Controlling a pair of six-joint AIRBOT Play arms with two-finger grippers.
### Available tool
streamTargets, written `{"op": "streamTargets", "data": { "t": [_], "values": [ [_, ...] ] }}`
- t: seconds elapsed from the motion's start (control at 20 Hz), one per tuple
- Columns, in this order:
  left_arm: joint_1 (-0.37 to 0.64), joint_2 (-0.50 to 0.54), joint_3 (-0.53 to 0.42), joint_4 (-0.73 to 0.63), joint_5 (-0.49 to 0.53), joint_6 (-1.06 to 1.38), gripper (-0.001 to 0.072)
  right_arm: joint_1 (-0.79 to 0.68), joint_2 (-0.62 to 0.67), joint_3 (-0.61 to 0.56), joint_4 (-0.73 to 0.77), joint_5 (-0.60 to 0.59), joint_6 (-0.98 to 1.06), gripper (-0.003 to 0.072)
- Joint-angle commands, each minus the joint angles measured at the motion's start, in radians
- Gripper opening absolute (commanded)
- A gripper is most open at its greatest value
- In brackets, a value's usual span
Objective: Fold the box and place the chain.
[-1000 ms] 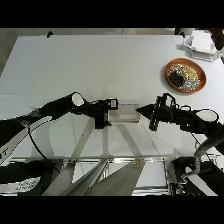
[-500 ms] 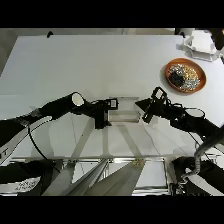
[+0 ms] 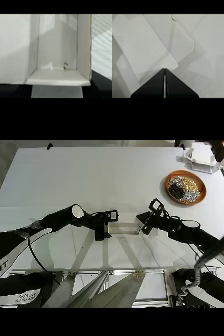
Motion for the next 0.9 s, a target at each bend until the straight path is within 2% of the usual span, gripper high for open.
{"op": "streamTargets", "data": {
  "t": [0.0, 0.2, 0.4, 0.5, 0.75, 0.85],
  "values": [
    [0.001, 0.001, 0.001, 0.0, 0.037, 0.0, 0.0272, 0.001, -0.002, 0.0, -0.025, 0.017, 0.016, 0.0016],
    [0.001, 0.001, 0.001, 0.0, 0.036, 0.0, 0.0272, 0.001, 0.037, 0.009, 0.04, 0.071, 0.005, 0.0018],
    [0.001, 0.001, 0.001, 0.0, 0.036, 0.0, 0.0272, 0.001, 0.168, 0.018, -0.003, 0.11, 0.06, 0.0016],
    [0.001, 0.001, 0.001, 0.0, 0.036, -0.001, 0.0272, 0.001, 0.244, 0.018, -0.192, 0.155, 0.148, 0.0016],
    [0.001, 0.001, 0.001, 0.0, 0.036, 0.0, 0.0272, 0.001, 0.392, 0.018, -0.881, 0.241, 0.579, 0.0015],
    [0.001, 0.001, 0.001, 0.0, 0.036, -0.001, 0.0272, 0.001, 0.433, 0.018, -1.085, 0.245, 0.707, 0.0016]
  ]
}}
